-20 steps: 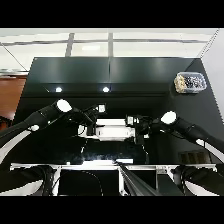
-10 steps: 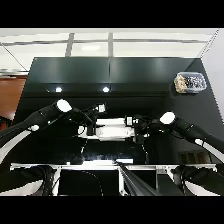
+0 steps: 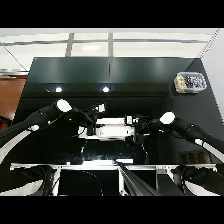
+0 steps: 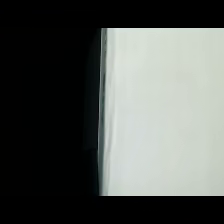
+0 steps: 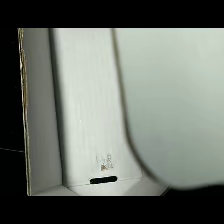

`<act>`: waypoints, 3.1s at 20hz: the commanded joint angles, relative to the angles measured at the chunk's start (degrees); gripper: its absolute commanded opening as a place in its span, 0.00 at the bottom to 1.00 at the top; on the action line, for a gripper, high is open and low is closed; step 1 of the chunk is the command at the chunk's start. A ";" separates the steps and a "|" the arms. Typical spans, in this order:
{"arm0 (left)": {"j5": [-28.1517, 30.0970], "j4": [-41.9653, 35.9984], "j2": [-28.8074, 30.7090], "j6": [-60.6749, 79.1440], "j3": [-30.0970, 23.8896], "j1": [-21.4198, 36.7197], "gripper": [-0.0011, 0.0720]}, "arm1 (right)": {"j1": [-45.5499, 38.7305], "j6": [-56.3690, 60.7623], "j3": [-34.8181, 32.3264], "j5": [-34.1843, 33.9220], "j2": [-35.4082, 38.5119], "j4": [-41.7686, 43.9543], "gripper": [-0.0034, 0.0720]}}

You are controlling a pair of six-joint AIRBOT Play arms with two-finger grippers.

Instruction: Fold the box and place the chain.

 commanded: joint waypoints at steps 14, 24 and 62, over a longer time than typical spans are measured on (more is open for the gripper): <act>0.02 0.07 0.15 0.02 0.09 0.04 0.37 | 2.19 2.43 0.00 -2.43 -0.17 -2.69 0.62; -12.26 23.21 20.92 -34.86 0.04 3.37 0.78 | 2.19 2.45 0.00 -2.60 -0.17 -2.67 0.62; -3.58 6.60 7.89 -41.66 4.63 1.70 0.24 | 2.21 2.60 -0.02 -2.67 -0.17 -2.67 0.62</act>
